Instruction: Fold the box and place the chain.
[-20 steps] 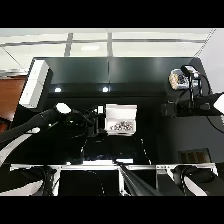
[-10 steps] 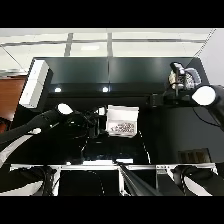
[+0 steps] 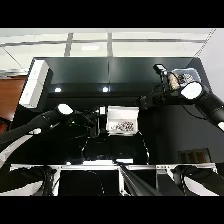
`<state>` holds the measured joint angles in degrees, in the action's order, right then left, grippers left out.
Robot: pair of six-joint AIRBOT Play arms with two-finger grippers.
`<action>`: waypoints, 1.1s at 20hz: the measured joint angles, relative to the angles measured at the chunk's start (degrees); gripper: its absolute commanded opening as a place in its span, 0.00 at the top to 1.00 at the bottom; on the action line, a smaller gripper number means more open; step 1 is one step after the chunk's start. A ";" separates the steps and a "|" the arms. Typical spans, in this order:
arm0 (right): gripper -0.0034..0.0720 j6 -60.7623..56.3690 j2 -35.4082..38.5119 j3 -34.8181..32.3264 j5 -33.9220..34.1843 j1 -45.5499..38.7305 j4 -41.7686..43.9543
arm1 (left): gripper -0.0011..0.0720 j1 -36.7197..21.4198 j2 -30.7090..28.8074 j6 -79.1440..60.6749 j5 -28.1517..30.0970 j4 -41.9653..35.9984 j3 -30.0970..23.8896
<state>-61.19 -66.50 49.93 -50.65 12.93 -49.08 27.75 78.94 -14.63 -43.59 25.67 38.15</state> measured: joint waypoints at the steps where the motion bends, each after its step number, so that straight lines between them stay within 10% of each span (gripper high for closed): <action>1: 0.12 3.82 -0.04 0.02 -1.07 0.13 1.09 | 0.35 0.00 -0.02 0.02 0.02 -0.22 0.00; 22: 0.12 41.72 -0.28 -1.53 -11.04 10.19 -2.29 | 0.35 0.00 0.00 0.11 -0.17 -0.92 0.00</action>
<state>-19.46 -66.78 48.40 -61.69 23.11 -51.37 27.75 78.94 -14.52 -43.77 24.75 38.15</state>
